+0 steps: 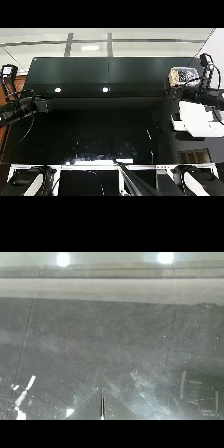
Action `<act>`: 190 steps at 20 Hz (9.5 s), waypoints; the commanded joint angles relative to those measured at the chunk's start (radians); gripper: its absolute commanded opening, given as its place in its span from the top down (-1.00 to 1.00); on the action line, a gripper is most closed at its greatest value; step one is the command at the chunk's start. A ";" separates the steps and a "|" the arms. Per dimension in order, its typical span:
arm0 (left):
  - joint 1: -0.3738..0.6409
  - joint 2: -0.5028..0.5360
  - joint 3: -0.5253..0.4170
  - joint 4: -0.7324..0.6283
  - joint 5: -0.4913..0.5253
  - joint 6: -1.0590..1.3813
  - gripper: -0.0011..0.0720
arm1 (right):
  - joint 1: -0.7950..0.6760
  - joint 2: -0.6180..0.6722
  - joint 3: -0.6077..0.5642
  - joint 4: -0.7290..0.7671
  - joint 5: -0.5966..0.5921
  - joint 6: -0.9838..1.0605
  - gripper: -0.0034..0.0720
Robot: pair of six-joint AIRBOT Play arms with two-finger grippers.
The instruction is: Fold the box and place the chain.
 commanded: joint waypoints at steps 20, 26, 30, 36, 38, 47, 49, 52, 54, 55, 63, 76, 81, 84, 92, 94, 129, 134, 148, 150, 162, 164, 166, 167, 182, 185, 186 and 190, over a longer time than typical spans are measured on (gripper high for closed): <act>-0.005 -0.042 -0.019 -0.129 0.080 0.000 0.67 | 0.000 -0.003 0.000 0.084 -0.064 0.005 0.72; -0.041 -0.171 -0.018 -0.127 0.073 0.000 -0.97 | -0.039 -0.024 0.001 -0.129 -0.066 0.083 -0.99; -0.039 -0.190 -0.019 -0.119 0.055 0.000 -0.97 | -0.425 -0.111 0.059 -0.658 -0.064 0.495 -0.99; -0.039 -0.190 -0.019 -0.121 0.052 0.000 -0.96 | -0.890 -0.470 0.373 -0.420 0.216 0.250 -0.99; -0.039 -0.190 -0.019 -0.128 0.045 0.000 -0.96 | -0.892 -0.595 0.496 -0.417 0.360 0.112 -0.99; -0.039 -0.190 -0.019 -0.135 0.044 0.000 -0.96 | -0.888 -0.763 0.618 -0.501 0.555 -0.127 -0.38; -0.039 -0.190 -0.019 -0.135 0.044 0.000 -0.96 | -0.887 -0.760 0.604 -0.475 0.585 -0.132 0.30; -0.039 -0.190 -0.019 -0.135 0.044 0.000 -0.96 | -0.860 -0.723 0.545 -0.462 0.608 -0.131 0.88; -0.039 -0.190 -0.019 -0.135 0.045 0.000 -0.96 | -0.831 -0.644 0.507 -0.426 0.582 -0.131 0.88; -0.039 -0.190 -0.019 -0.135 0.048 0.000 -0.96 | -0.819 -0.594 0.484 -0.375 0.576 -0.132 0.88; -0.040 -0.190 -0.019 -0.136 0.048 0.000 -0.96 | -0.544 -0.066 0.027 0.029 0.390 -0.138 0.88; -0.077 -0.754 0.232 -0.728 -0.290 0.326 -0.96 | 0.392 0.243 -0.592 0.436 -0.410 -0.081 0.87; -0.148 -0.938 0.340 -0.726 -0.412 0.326 -0.96 | 0.437 0.243 -0.592 0.452 -0.412 -0.080 0.88; -0.187 -1.017 0.378 -0.725 -0.546 0.407 -0.96 | 0.437 0.243 -0.592 0.451 -0.412 -0.081 0.87; -0.222 -1.115 0.503 -0.691 -0.737 0.684 0.42 | 0.437 0.243 -0.592 0.446 -0.407 -0.082 0.87; -0.227 -1.116 0.542 -0.634 -0.721 0.688 0.87 | 0.437 0.243 -0.591 0.443 -0.406 -0.082 0.41; -0.382 -0.776 0.140 -0.681 -0.027 1.493 0.89 | 0.684 -0.148 -0.276 -0.032 -0.208 -1.035 -0.99; -0.382 -0.776 0.140 -0.681 -0.027 1.493 0.89 | 0.665 -0.159 -0.233 0.001 -0.296 -1.033 -0.99; -0.382 -0.776 0.140 -0.681 -0.026 1.493 0.89 | 0.468 -0.285 -0.151 0.341 -0.220 -1.369 -0.99; -0.382 -0.776 0.140 -0.681 -0.026 1.493 0.89 | 0.461 -0.303 -0.150 0.360 -0.158 -1.402 -0.99; -0.381 -0.776 0.140 -0.681 -0.023 1.493 0.89 | 0.502 -0.415 -0.151 0.373 -0.090 -1.409 -0.99; -0.381 -0.776 0.140 -0.681 -0.021 1.493 0.89 | 0.502 -0.416 -0.151 0.346 -0.096 -1.409 -0.99; -0.381 -0.776 0.140 -0.681 -0.020 1.493 0.89 | 0.502 -0.424 -0.151 0.309 -0.096 -1.394 -0.99; -0.381 -0.776 0.140 -0.681 -0.020 1.493 0.89 | 0.502 -0.425 -0.150 0.307 -0.097 -1.392 -0.99; -0.381 -0.776 0.140 -0.681 -0.020 1.493 0.89 | 0.505 -0.426 -0.150 0.307 -0.124 -1.368 -0.99; -0.381 -0.776 0.140 -0.681 -0.020 1.493 0.89 | 0.510 -0.427 -0.149 0.299 -0.123 -1.367 -0.99; -0.381 -0.776 0.140 -0.681 -0.020 1.493 0.89 | 0.514 -0.428 -0.149 0.291 -0.127 -1.363 -0.99; -0.381 -0.776 0.140 -0.681 -0.020 1.493 0.89 | 0.524 -0.428 -0.149 0.281 -0.145 -1.349 -0.99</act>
